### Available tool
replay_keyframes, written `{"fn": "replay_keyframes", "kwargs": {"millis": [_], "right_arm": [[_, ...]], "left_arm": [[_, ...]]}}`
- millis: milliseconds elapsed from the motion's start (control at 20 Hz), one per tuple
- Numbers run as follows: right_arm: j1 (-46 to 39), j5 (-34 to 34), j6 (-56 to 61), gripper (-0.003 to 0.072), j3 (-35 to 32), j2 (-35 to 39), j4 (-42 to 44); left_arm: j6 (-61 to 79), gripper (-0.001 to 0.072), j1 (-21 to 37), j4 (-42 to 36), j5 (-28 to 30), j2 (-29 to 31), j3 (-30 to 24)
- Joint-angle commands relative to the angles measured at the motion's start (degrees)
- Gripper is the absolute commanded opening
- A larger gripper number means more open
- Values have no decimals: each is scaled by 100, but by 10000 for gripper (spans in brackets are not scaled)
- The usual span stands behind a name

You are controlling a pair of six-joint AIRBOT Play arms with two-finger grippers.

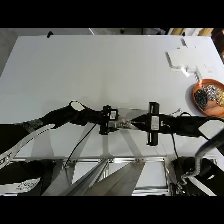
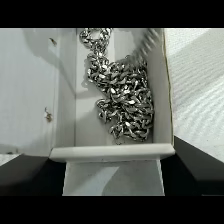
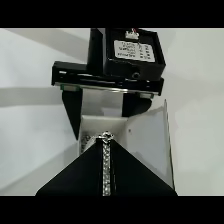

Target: Fold the box and place the chain.

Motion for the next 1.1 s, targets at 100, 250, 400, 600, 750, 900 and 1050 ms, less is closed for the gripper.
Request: {"fn": "replay_keyframes", "kwargs": {"millis": [100,250,400,600,750,900,1050], "right_arm": [[269,-376,367,21,-2,-855,-286],[262,-448,367,247,4,-1064,-520],[-2,125,367,241,133,-612,-1239],[-1058,1244,365,206,168,26,-1941],[-1624,1674,184,179,74,-35,-2135],[-1683,1650,-289,179,-210,-365,-2159],[-1683,1449,-551,187,-457,-802,-2157]], "left_arm": [[0,270,2,0,0,4,-2],[0,270,2,0,0,2,-2],[0,270,2,0,2,2,-2],[0,270,2,0,2,4,-2],[0,270,2,0,2,4,-2],[0,270,2,0,0,2,-2],[0,270,2,0,2,4,-2]]}}
